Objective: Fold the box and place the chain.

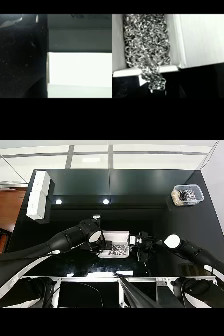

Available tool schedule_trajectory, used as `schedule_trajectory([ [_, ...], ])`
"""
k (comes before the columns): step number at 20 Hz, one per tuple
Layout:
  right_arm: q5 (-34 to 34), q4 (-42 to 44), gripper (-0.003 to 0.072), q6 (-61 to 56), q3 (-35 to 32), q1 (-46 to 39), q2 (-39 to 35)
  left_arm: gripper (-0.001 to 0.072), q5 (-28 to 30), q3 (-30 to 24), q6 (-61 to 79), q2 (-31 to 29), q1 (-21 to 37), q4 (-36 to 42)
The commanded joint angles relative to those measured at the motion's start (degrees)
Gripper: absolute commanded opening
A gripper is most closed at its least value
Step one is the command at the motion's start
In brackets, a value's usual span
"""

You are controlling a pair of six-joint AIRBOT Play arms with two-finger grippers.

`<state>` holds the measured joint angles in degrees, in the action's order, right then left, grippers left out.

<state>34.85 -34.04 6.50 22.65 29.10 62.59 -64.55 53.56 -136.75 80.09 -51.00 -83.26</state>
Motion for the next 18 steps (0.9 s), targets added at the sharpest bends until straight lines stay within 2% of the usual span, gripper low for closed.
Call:
schedule_trajectory([
  [1, -0.11, -0.04, 0.0394, 0.42, 0.07, 0.07, 0.07, 0.0029, 0.0, 0.0, 0.02, 0.02, 0.0, -0.02],
  [2, 0.46, -0.04, 0.0199, 0.42, 0.07, 0.07, 0.07, 0.0028, 0.0, 0.0, 0.02, 0.02, 0.0, -0.02],
  [3, 1.31, -0.04, 0.0057, 0.42, 0.07, 0.07, 0.07, 0.0029, 0.0, 0.0, 0.02, 0.02, 0.0, -0.02],
  [6, 2.45, -0.07, 0.0052, -3.5, 0.2, 0.04, -0.98, 0.0029, 0.0, 0.0, 0.02, 0.02, 0.0, -0.02],
  [9, 4.0, -0.63, 0.0051, -13.42, 0.52, -1.92, -6.54, 0.0028, 0.0, 0.0, 0.02, 0.02, 0.0, -0.02],
  [11, 8.61, -2.45, 0.0051, -19.89, 2.1, -4.68, -11.34, 0.0028, 0.02, 0.0, 0.02, 0.02, 0.0, -0.02],
  [14, 19.15, -8.31, 0.0051, -30.58, 7.48, -9.44, -17.99, 0.0028, 0.07, 0.0, 0.02, 0.02, 0.02, -0.02],
  [16, 23.87, -6.25, 0.0051, -36.68, 10.84, -11.74, -20.33, 0.0029, 0.26, 0.0, 0.02, 0.02, 0.02, -0.04],
  [18, 23.43, 1.2, 0.0052, -42.97, 11.1, -11.74, -19.91, 0.0028, 0.24, 0.0, 0.02, 0.02, 0.0, -0.02],
])
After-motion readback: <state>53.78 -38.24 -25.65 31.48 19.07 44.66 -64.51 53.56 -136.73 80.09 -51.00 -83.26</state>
